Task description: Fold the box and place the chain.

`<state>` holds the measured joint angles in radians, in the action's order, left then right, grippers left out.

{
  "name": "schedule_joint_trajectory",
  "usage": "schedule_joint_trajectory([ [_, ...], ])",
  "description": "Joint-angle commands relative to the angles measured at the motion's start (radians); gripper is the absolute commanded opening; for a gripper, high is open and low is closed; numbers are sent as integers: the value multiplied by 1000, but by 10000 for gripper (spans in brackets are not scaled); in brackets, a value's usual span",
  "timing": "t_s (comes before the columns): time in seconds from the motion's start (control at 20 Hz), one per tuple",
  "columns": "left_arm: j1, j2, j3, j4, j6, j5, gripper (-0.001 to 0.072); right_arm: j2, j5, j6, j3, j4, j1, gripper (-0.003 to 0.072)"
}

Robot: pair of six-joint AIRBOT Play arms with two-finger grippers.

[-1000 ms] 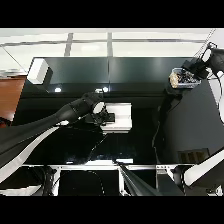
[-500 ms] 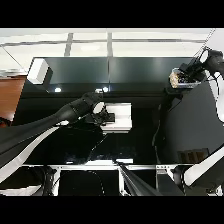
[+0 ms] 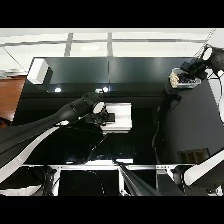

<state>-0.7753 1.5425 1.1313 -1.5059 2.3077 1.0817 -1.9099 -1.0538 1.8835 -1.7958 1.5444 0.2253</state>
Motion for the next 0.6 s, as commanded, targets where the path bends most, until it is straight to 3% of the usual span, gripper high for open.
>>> schedule_joint_trajectory([
  [0.0, 0, 0, 1, 0, 0, 0, 27, 100, -9, -113, -1, 0, 1, 15],
  [0.55, 0, 0, 1, 0, 0, 0, 28, 475, -18, -312, -1, -62, 1, 15],
])
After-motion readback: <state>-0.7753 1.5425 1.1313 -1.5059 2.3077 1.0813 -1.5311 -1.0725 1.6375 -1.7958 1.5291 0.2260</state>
